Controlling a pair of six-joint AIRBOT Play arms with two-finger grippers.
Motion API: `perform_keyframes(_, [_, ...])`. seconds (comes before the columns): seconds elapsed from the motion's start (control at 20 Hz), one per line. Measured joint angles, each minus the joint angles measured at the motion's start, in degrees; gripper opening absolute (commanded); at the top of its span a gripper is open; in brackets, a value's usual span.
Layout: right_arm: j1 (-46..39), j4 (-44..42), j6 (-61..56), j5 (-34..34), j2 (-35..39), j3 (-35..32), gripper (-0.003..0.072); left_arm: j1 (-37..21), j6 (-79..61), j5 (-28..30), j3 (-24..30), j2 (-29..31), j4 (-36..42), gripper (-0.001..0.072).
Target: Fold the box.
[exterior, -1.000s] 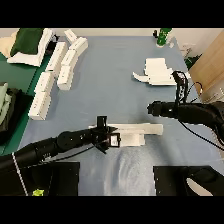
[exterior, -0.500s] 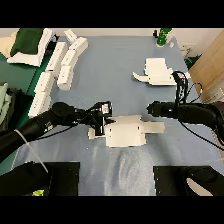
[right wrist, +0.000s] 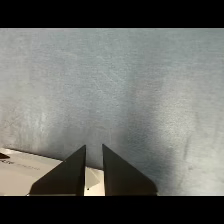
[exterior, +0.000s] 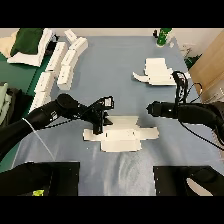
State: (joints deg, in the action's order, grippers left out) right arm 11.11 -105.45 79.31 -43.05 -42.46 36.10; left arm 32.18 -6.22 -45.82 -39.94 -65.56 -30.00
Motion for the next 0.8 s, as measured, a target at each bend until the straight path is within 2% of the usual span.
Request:
perform_keyframes(0.45, [0.0,0.0,0.02,0.04,0.0,0.0,0.0151,-0.02,6.51,-0.87,-0.22,-2.03,-1.6,0.0017])
perform_keyframes(0.8, [-0.02,0.04,0.09,0.04,0.0,0.0,0.0151,0.83,2.69,-2.8,-0.26,-3.43,-0.13,0.0016])
